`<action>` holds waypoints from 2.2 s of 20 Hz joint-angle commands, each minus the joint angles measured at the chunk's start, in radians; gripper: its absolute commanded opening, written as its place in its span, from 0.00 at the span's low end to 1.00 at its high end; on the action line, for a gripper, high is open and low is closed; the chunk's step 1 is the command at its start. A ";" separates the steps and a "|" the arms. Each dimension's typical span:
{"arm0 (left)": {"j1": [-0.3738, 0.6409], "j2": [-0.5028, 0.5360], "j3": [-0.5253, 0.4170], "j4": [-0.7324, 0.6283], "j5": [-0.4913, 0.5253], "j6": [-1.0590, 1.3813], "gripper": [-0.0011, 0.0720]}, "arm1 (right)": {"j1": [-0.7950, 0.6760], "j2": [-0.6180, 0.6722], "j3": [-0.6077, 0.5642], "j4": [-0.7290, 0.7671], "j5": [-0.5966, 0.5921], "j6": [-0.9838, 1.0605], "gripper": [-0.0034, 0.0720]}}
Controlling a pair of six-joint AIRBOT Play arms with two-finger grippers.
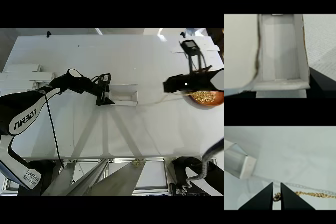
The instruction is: Fold the box and place the chain.
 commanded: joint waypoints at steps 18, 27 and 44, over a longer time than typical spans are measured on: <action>0.000 0.000 0.000 0.000 0.000 0.000 0.42 | 0.211 -0.362 0.203 0.785 -0.151 -0.480 0.06; 0.000 0.000 0.000 0.000 0.000 0.000 0.42 | 0.211 -0.410 0.211 0.374 -0.045 -0.374 0.06; 0.000 0.000 0.000 0.000 0.000 0.000 0.42 | 0.210 -0.388 0.213 0.201 -0.010 -0.283 0.35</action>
